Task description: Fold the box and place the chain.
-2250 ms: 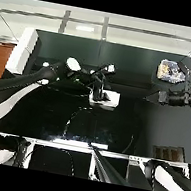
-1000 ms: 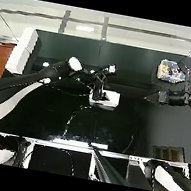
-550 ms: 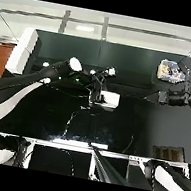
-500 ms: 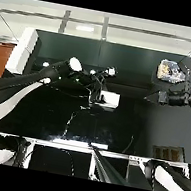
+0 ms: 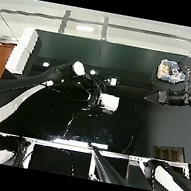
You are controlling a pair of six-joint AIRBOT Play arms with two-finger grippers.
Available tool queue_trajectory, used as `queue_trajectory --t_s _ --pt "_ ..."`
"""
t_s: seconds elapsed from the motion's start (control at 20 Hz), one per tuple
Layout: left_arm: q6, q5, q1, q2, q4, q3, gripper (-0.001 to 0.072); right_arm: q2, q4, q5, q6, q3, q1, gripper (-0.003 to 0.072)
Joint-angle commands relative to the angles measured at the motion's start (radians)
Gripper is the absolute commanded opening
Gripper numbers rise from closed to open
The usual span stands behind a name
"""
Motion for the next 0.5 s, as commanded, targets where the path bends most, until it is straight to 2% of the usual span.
queue_trajectory --t_s 0.0,0.1,0.25,0.3,0.4,0.45 --pt "-0.030 0.048 -0.034 -0.016 0.028 0.000 0.0692 0.001 0.000 -0.003 0.001 0.000 0.000 0.0013" --pt "-0.124 0.063 -0.055 -0.019 0.060 0.002 0.0676 0.001 0.000 -0.008 0.001 0.000 0.000 0.0013" --pt "-0.324 0.011 -0.064 -0.016 0.123 0.037 0.0438 0.001 0.000 -0.028 0.001 0.000 -0.001 0.0013" --pt "-0.409 -0.024 -0.062 -0.014 0.163 0.064 0.0288 0.001 0.000 -0.027 0.002 0.000 0.000 0.0013" --pt "-0.641 -0.088 -0.038 0.012 0.317 0.121 0.0226 0.001 0.000 -0.022 0.017 0.000 -0.001 0.0013" --pt "-0.728 -0.120 -0.015 0.036 0.380 0.137 0.0226 0.001 0.000 -0.016 0.021 0.000 -0.001 0.0013"
